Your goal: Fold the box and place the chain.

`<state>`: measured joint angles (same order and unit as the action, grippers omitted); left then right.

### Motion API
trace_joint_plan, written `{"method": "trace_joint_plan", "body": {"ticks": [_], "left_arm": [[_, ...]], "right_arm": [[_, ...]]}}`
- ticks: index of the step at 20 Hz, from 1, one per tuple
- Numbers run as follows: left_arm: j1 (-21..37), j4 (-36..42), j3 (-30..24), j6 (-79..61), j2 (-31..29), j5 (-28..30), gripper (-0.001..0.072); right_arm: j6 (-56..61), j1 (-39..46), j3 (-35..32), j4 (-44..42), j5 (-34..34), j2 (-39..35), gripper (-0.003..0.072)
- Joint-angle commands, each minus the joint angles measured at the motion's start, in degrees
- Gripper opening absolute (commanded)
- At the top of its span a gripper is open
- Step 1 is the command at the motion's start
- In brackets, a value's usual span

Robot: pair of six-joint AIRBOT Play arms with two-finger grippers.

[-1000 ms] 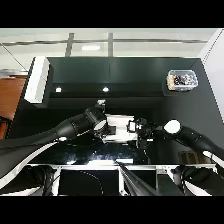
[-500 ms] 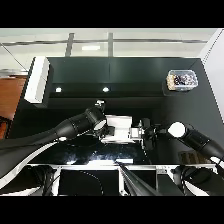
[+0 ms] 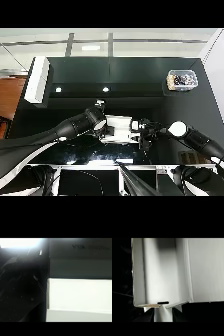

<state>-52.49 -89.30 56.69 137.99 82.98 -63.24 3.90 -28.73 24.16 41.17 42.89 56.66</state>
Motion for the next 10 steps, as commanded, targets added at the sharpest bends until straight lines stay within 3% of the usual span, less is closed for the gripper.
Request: {"method": "trace_joint_plan", "body": {"ticks": [1,5,10], "left_arm": [[0.0,0.0,0.0,0.0,0.0,0.2,0.0032],[0.0,0.0,0.0,0.1,0.0,1.1,0.0032],[0.0,0.2,0.0,0.0,0.0,1.2,0.0032]], "right_arm": [[1.9,0.0,0.0,-5.2,0.2,0.2,0.0255],[1.9,-2.1,0.0,-9.8,-1.7,2.7,0.0255],[2.2,-4.8,0.0,-9.5,-5.3,4.3,0.0255]]}}
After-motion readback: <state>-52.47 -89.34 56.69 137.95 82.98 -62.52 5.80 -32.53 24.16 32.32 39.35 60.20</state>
